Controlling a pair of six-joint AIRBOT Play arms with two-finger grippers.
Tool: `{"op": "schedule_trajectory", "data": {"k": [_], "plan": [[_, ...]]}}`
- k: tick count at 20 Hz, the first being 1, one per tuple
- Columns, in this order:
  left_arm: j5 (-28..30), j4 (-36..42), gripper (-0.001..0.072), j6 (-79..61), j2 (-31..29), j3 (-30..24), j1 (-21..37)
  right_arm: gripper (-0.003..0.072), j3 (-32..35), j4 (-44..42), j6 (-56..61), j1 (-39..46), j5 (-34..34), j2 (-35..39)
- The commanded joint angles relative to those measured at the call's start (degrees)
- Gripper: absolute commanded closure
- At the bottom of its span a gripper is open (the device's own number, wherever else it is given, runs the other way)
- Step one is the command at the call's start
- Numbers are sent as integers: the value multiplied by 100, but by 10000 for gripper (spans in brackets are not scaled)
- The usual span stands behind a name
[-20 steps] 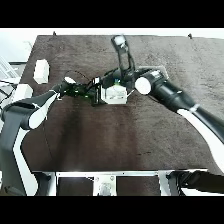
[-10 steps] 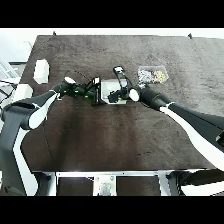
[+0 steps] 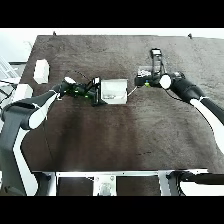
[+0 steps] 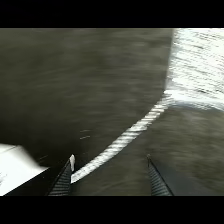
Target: Fold the box and place the chain.
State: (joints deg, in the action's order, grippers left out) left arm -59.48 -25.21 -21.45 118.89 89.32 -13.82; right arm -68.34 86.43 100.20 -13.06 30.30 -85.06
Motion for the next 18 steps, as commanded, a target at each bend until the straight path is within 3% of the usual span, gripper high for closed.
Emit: {"op": "schedule_trajectory", "data": {"k": [1, 7, 10, 13, 14, 15, 18], "plan": [[4, 0, 238, 0, 4, 0, 4, 149, 52, -553, 92, 507, -424, -459], [2, 0, 237, 0, 4, 0, 4, 153, -551, -1427, -734, 494, -699, -1600], [4, 0, 238, 0, 4, 0, 4, 211, -986, -1668, -944, 455, -769, -1886], [4, 0, 238, -2, 4, 0, 4, 323, -1261, -1897, -942, 452, -800, -2140], [4, 0, 237, -2, 4, 0, 4, 441, -1294, -1893, -944, 452, -855, -2199], [7, 0, 238, -2, 4, 0, 4, 675, -1296, -1873, -946, 457, -922, -2210], [-2, 0, 238, 0, 4, 0, 4, 679, -1270, -1602, -1145, 334, -931, -1626]]}}
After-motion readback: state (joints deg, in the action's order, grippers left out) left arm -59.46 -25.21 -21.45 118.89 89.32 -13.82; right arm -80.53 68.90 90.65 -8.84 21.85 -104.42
